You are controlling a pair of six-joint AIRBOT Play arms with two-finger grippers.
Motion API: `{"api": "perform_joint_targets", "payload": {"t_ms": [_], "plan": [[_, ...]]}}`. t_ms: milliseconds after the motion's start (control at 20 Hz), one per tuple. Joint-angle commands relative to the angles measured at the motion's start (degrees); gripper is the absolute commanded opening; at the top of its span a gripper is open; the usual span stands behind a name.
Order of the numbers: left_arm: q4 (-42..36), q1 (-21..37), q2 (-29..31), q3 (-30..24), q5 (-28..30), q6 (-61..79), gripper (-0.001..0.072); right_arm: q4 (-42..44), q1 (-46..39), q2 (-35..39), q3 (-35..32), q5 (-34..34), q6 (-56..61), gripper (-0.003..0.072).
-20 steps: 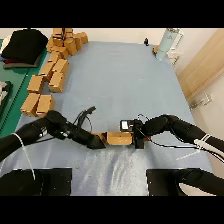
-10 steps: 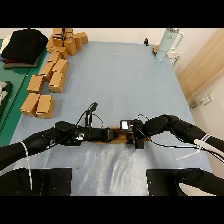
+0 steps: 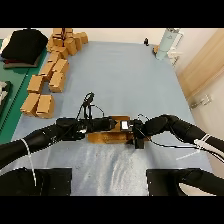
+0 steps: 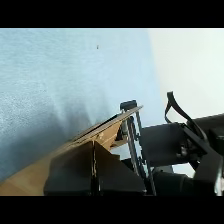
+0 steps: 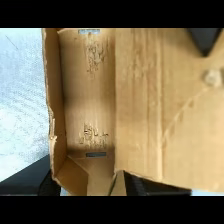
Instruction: Fold the box.
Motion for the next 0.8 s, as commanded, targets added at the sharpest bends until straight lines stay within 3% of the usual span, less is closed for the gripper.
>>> {"api": "perform_joint_targets", "payload": {"t_ms": [0, 400, 550, 750], "plan": [[-0.2, 0.0, -2.4, 0.5, 1.4, 0.6, 0.0008, 0.0, 0.0, 0.0, 0.0, -0.7, 0.0, 0.0488], [11.0, 0.0, -4.8, 0.7, 2.3, -8.6, 0.0007, 0.0, 0.0, 0.0, 0.0, -0.7, 0.0, 0.0488], [22.2, 0.6, -4.8, 1.8, -0.6, -19.0, 0.0006, 0.0, 0.0, 0.0, 0.0, -0.7, 0.0, 0.0488], [43.0, 5.0, -4.9, 3.2, -7.3, -37.8, 0.0005, 0.0, 0.0, 0.0, 0.0, -0.7, 0.0, 0.0488]]}}
